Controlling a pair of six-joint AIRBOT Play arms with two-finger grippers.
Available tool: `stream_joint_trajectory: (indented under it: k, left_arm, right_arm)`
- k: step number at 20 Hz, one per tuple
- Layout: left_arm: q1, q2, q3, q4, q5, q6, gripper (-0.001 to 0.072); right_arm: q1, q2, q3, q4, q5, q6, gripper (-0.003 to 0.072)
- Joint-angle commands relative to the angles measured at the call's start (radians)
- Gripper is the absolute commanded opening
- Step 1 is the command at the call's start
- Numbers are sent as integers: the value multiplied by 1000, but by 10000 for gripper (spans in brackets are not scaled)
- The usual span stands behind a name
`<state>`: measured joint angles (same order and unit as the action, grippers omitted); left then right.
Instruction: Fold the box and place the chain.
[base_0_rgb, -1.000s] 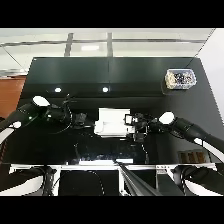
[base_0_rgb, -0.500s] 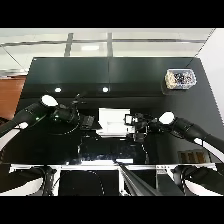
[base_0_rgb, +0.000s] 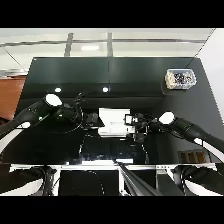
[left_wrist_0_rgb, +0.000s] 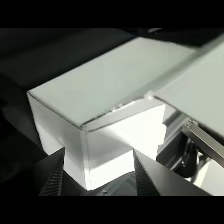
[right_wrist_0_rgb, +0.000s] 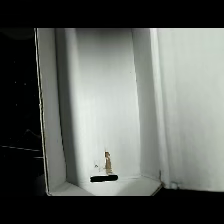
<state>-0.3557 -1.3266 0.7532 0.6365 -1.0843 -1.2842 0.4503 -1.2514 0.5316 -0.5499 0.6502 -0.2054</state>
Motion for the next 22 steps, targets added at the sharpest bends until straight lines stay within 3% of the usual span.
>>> stream_joint_trajectory:
  k: [1,20,22]
  left_arm:
    - [-40,0,32,93,18,-131,485]
    - [-254,-1,163,648,24,-702,485]
    - [-282,-1,172,637,37,-708,485]
  right_arm:
    - [0,0,0,0,0,0,135]
    - [0,0,0,0,0,0,135]
    - [0,0,0,0,0,1,135]
